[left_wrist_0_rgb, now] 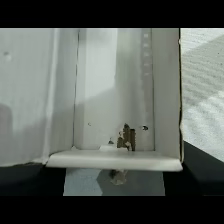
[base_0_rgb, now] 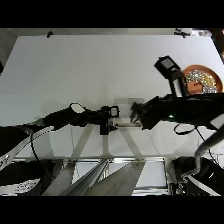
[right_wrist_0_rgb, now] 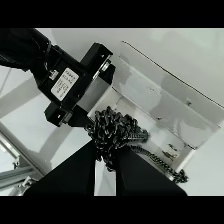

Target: Fold the box and place the chain.

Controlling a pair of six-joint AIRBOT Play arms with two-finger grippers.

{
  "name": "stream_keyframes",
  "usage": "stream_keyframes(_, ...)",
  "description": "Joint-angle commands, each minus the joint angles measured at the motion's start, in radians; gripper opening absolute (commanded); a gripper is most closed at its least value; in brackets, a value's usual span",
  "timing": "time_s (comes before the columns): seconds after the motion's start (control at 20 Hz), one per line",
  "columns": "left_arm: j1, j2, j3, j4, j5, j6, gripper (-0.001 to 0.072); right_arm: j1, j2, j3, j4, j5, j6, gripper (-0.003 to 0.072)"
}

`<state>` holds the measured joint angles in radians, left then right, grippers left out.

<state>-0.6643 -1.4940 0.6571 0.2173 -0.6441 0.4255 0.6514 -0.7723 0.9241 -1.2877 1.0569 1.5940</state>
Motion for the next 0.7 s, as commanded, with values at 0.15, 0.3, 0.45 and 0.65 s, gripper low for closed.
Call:
stream_keyframes(0.15, 0.0, 0.0, 0.0, 0.0, 0.0, 0.0, 0.0173, 0.033, -0.155, -0.021, 0.002, -0.034, 0.034, 0.0009)
stream_keyframes(0.3, 0.0, 0.0, 0.0, 0.0, 0.0, 0.0, 0.0173, 0.033, -0.2, -0.023, 0.001, -0.016, 0.079, 0.0009)
stream_keyframes(0.45, 0.0, 0.0, 0.0, 0.0, 0.0, 0.0, 0.0173, 0.033, -0.245, -0.045, 0.006, -0.018, 0.085, 0.0009)
stream_keyframes(0.65, 0.0, 0.0, 0.0, 0.0, 0.0, 0.0, 0.0173, 0.033, -0.312, -0.086, 0.013, -0.029, 0.085, 0.0009)
